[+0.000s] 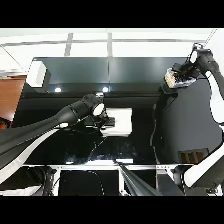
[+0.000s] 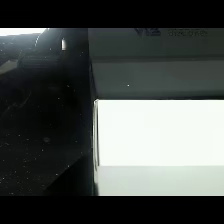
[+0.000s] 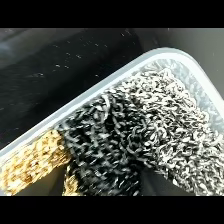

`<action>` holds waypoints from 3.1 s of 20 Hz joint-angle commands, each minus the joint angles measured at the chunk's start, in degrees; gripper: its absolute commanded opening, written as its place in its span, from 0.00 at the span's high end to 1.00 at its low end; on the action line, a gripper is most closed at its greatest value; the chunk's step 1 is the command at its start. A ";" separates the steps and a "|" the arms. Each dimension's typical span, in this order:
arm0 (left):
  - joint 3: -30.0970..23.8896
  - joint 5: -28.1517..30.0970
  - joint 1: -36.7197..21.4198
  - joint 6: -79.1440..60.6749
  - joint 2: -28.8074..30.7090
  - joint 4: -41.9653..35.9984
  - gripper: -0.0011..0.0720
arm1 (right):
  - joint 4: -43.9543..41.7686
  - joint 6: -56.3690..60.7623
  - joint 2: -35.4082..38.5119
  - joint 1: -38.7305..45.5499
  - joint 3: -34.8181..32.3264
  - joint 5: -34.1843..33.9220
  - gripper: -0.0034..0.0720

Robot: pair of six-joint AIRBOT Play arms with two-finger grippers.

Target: Fold the box and place the chain.

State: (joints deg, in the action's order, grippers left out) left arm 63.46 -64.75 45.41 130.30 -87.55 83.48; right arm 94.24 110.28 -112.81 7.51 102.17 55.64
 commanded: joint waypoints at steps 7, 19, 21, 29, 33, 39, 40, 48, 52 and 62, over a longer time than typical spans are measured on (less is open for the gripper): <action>0.04 -0.02 -0.07 0.00 0.00 -0.02 0.95 | -5.35 -8.37 0.70 2.47 5.66 12.74 0.95; 0.04 -0.17 -0.02 0.00 0.00 -0.42 0.95 | -11.19 -21.42 35.08 -3.61 5.49 21.75 0.94; 0.04 -0.07 -0.04 0.00 0.00 -0.22 0.95 | -14.38 -21.44 39.28 -6.45 5.40 25.40 0.94; 0.04 0.22 -0.07 0.00 0.00 -0.17 0.95 | -19.08 -23.21 46.90 -24.13 -7.58 41.77 0.94; 0.04 0.20 -0.07 0.00 0.00 -0.17 0.95 | -28.00 -25.55 47.30 -31.10 -21.11 40.89 0.94; 0.04 0.17 -0.07 0.00 0.00 -0.17 0.95 | -45.09 -28.96 47.28 -35.87 -34.93 20.94 0.94; 0.04 0.17 -0.07 0.00 0.00 -0.17 0.95 | -44.46 -28.92 47.25 -36.33 -36.52 17.57 0.94; 0.04 0.20 -0.07 0.00 0.00 -0.17 0.95 | -44.46 -27.28 46.93 -36.52 -47.95 5.51 0.94; 0.04 0.22 -0.07 0.00 0.00 -0.17 0.95 | -44.50 -26.51 46.93 -36.54 -48.70 2.99 0.85; 0.04 1.38 -0.11 -0.02 -0.02 -0.09 0.95 | -38.69 -26.80 51.52 -25.38 -48.52 12.15 0.54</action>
State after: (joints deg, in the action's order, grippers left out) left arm 63.46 -64.45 45.39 130.34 -87.55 83.29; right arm 54.35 83.66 -63.07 -20.80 53.69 65.58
